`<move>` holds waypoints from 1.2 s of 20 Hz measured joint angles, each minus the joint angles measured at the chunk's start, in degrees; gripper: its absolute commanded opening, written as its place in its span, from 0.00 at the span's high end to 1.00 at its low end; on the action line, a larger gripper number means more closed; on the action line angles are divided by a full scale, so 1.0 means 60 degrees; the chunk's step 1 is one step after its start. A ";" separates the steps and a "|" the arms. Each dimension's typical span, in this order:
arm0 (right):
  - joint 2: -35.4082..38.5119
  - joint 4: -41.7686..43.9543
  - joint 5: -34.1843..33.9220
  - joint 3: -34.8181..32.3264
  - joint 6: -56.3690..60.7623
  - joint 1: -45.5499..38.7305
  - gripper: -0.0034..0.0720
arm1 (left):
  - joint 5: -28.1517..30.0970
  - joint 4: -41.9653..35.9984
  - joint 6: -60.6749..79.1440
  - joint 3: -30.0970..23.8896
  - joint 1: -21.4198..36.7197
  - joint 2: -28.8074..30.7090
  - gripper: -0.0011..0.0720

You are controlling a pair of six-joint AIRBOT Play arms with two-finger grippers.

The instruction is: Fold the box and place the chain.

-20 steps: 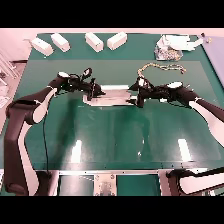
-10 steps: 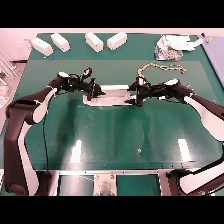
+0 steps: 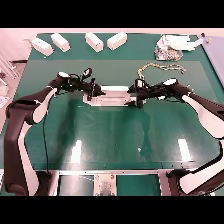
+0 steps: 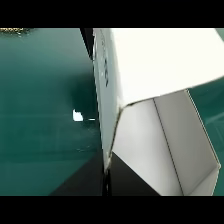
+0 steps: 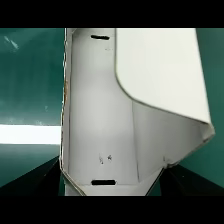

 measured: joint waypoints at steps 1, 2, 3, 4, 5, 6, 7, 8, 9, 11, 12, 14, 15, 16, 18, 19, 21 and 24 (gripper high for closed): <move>-0.0055 -0.0007 0.0102 0.0069 0.0007 0.0000 0.04 | 0.0004 0.0000 0.0000 0.0000 0.0000 0.0000 0.96; -0.0124 -0.0007 0.0222 0.0131 0.0015 0.0000 0.04 | 0.0004 0.0000 0.0000 0.0000 0.0000 0.0000 0.96; -0.0200 -0.0004 0.0317 0.0186 0.0033 0.0000 0.04 | 0.0004 0.0004 0.0000 0.0000 0.0000 0.0000 0.96; -0.0266 0.0004 0.0386 0.0215 0.0058 0.0000 0.04 | 0.0007 0.0004 0.0000 0.0000 0.0000 0.0000 0.96; -0.0328 0.0004 0.0455 0.0244 0.0066 0.0007 0.04 | 0.0004 0.0004 0.0000 0.0000 -0.0004 0.0000 0.96; -0.0393 0.0007 0.0492 0.0270 0.0080 0.0022 0.04 | 0.0004 0.0004 0.0000 0.0000 -0.0004 0.0000 0.96; -0.0448 0.0011 0.0535 0.0288 0.0087 0.0029 0.04 | 0.0004 0.0004 0.0000 0.0000 -0.0004 0.0000 0.96; -0.0506 0.0007 0.0572 0.0324 0.0091 0.0040 0.04 | 0.0007 0.0004 0.0000 0.0000 -0.0004 0.0000 0.96; -0.0561 0.0015 0.0594 0.0357 0.0091 0.0051 0.04 | 0.0007 0.0000 0.0000 0.0000 -0.0004 0.0000 0.96; -0.0670 0.0047 0.0634 0.0470 0.0098 0.0076 0.04 | 0.0015 0.0000 0.0000 0.0000 -0.0004 0.0000 0.96; -0.0718 0.0073 0.0645 0.0535 0.0102 0.0095 0.04 | 0.0022 -0.0004 0.0000 0.0000 0.0000 0.0000 0.96; -0.0834 0.0106 0.0721 0.0678 0.0113 0.0142 0.04 | 0.0022 -0.0004 0.0000 0.0000 0.0004 0.0000 0.96; -0.0892 0.0135 0.0758 0.0743 0.0131 0.0164 0.04 | 0.0025 -0.0004 0.0000 0.0000 0.0000 0.0000 0.96; -0.0951 0.0157 0.0798 0.0794 0.0164 0.0189 0.04 | 0.0029 -0.0004 0.0000 0.0000 0.0000 0.0004 0.96; -0.1038 0.0157 0.0849 0.0860 0.0200 0.0215 0.04 | 0.0025 -0.0004 0.0000 0.0000 0.0000 0.0004 0.96; -0.1082 0.0160 0.0860 0.0882 0.0219 0.0222 0.04 | 0.0025 -0.0004 -0.0004 0.0000 -0.0004 0.0004 0.96; -0.1155 0.0160 0.0878 0.0907 0.0240 0.0240 0.04 | 0.0025 -0.0004 0.0000 0.0000 -0.0004 0.0004 0.96; -0.1231 0.0157 0.0882 0.0929 0.0255 0.0240 0.04 | 0.0025 -0.0004 0.0000 0.0000 -0.0004 0.0000 0.96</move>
